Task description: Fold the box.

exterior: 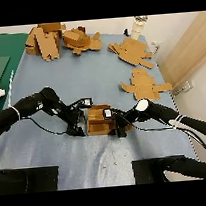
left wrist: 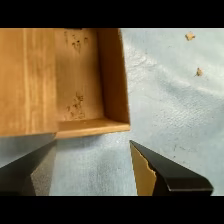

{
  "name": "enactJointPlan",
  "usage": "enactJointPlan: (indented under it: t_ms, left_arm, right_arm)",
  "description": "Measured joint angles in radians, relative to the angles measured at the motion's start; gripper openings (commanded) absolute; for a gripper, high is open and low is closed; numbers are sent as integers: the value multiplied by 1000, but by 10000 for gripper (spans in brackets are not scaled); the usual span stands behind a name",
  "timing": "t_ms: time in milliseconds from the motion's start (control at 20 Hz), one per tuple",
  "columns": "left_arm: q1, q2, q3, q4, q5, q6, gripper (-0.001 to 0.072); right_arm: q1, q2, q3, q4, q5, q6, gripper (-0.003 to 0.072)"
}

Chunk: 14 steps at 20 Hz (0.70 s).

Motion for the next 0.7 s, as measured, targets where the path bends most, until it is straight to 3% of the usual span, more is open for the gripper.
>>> enactJointPlan:
  t_ms: [700]
  left_arm:
    - [-84, 5, 0, 35, 73, -96, 718]
  right_arm:
    - [0, 0, 0, 0, -5, 0, 467]
